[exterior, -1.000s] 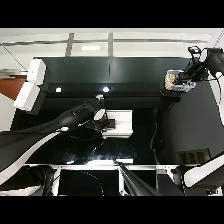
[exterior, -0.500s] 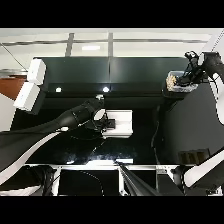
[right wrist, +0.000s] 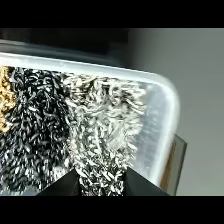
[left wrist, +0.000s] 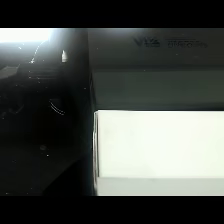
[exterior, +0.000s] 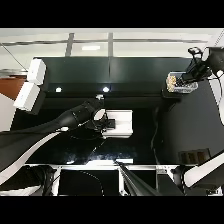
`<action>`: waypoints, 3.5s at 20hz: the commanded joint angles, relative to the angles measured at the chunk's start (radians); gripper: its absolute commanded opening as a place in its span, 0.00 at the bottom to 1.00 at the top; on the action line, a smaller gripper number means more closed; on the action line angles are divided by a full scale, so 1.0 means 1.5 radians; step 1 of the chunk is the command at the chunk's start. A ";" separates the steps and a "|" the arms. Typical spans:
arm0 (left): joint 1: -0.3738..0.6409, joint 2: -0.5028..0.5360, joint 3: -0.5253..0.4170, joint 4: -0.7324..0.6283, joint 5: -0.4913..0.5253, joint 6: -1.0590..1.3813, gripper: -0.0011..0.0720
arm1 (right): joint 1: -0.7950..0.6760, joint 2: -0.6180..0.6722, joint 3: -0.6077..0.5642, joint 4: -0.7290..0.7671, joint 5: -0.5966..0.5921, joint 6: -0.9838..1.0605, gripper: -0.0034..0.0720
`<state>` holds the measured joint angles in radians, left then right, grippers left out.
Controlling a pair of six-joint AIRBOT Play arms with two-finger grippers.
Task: Fold the box and place the chain.
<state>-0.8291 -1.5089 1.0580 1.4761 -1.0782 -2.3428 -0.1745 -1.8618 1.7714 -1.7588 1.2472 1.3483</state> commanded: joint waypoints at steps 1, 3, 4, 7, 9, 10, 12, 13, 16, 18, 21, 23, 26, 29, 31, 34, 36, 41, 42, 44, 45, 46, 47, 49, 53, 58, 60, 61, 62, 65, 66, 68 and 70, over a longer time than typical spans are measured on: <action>0.001 -0.001 0.000 0.000 0.000 0.000 0.06 | 0.000 0.065 0.004 0.004 0.004 0.017 0.10; 0.001 -0.001 0.000 0.000 0.000 0.000 0.06 | -0.001 0.120 0.004 0.021 0.003 0.019 0.10; 0.001 -0.001 0.000 0.000 0.000 0.000 0.06 | -0.001 0.153 0.004 0.031 0.001 0.019 0.10; 0.001 -0.001 0.000 0.000 0.000 0.000 0.06 | -0.002 0.251 0.005 0.061 -0.005 0.019 0.10; 0.001 -0.001 0.000 0.000 0.000 0.000 0.06 | -0.002 0.317 0.005 0.090 -0.001 0.023 0.10; 0.001 -0.001 0.000 0.000 0.000 0.000 0.06 | -0.002 0.350 0.005 0.108 0.010 0.037 0.10; 0.001 -0.001 0.000 0.000 0.000 0.000 0.06 | 0.000 0.407 0.004 0.145 0.030 0.043 0.10; 0.001 -0.001 0.000 0.000 0.000 0.000 0.06 | 0.000 0.439 0.004 0.179 0.040 0.042 0.10; 0.001 -0.001 0.000 0.000 0.000 0.000 0.06 | 0.000 0.520 0.000 0.275 0.097 0.041 0.10; 0.001 -0.001 0.000 0.000 0.000 0.000 0.06 | 0.000 0.567 -0.013 0.342 0.134 0.041 0.10; 0.001 -0.001 0.000 0.000 0.000 0.000 0.06 | 0.039 0.605 -0.016 0.390 0.204 0.041 0.09; 0.001 -0.001 0.000 0.000 0.000 0.000 0.06 | 0.086 0.611 -0.016 0.405 0.262 0.041 0.10; 0.001 -0.001 0.000 0.000 0.000 0.000 0.06 | 0.167 0.611 -0.019 0.431 0.312 0.041 0.10; 0.001 -0.001 0.000 0.000 0.000 0.000 0.06 | 0.226 0.610 -0.019 0.484 0.334 0.041 0.10; 0.001 -0.001 0.000 0.000 0.000 0.000 0.06 | 0.251 0.609 -0.019 0.530 0.336 0.045 0.09; 0.001 -0.001 0.000 0.000 0.000 0.000 0.06 | 0.278 0.600 -0.019 0.567 0.307 0.055 0.10; 0.001 -0.001 0.000 0.000 0.000 0.000 0.06 | 0.293 0.587 -0.019 0.566 0.291 0.058 0.10; 0.001 -0.001 0.000 0.000 0.000 0.000 0.06 | 0.355 0.525 -0.019 0.566 0.280 0.058 0.10; 0.001 -0.001 0.000 0.000 0.000 0.000 0.06 | 0.373 0.510 -0.019 0.566 0.270 0.058 0.10; 0.001 -0.001 0.000 0.000 0.000 0.000 0.06 | 0.401 0.482 -0.019 0.564 0.258 0.058 0.10; 0.001 -0.001 0.000 0.000 0.000 0.000 0.06 | 0.411 0.468 -0.019 0.560 0.258 0.058 0.10; 0.001 -0.001 0.000 0.000 0.000 0.000 0.06 | 0.417 0.457 -0.019 0.555 0.258 0.058 0.10; 0.001 -0.001 0.000 0.000 0.000 0.000 0.06 | 0.421 0.446 -0.019 0.544 0.258 0.058 0.10; 0.001 -0.001 0.000 0.000 0.000 0.000 0.06 | 0.425 0.430 -0.019 0.503 0.260 0.064 0.10; 0.001 -0.001 0.000 0.000 0.000 0.000 0.06 | 0.425 0.425 -0.019 0.400 0.282 0.091 0.10; 0.001 -0.001 0.000 0.000 0.000 0.000 0.06 | 0.430 0.425 -0.019 0.385 0.324 0.094 0.10; 0.001 -0.001 0.000 0.000 0.000 0.000 0.06 | 0.432 0.425 -0.019 0.376 0.330 0.107 0.10; 0.001 -0.001 0.000 0.000 0.000 0.000 0.06 | 0.432 0.425 -0.021 0.376 0.331 0.109 0.10; 0.001 -0.001 0.000 0.000 0.000 0.000 0.06 | 0.432 0.425 -0.027 0.376 0.335 0.109 0.10; 0.001 -0.001 0.000 0.000 0.000 0.000 0.06 | 0.436 0.425 -0.072 0.387 0.342 0.109 0.10; 0.001 -0.001 0.000 0.000 0.000 0.000 0.06 | 0.441 0.425 -0.090 0.392 0.335 0.108 0.10; 0.001 -0.001 0.000 0.000 0.000 0.000 0.06 | 0.457 0.425 -0.119 0.423 0.292 0.105 0.10; 0.001 -0.001 0.000 0.000 0.000 0.000 0.06 | 0.470 0.425 -0.144 0.456 0.242 0.099 0.10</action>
<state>-0.8291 -1.5089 1.0580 1.4765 -1.0779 -2.3428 0.5072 -1.2236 1.6077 -1.1355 1.6943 1.5070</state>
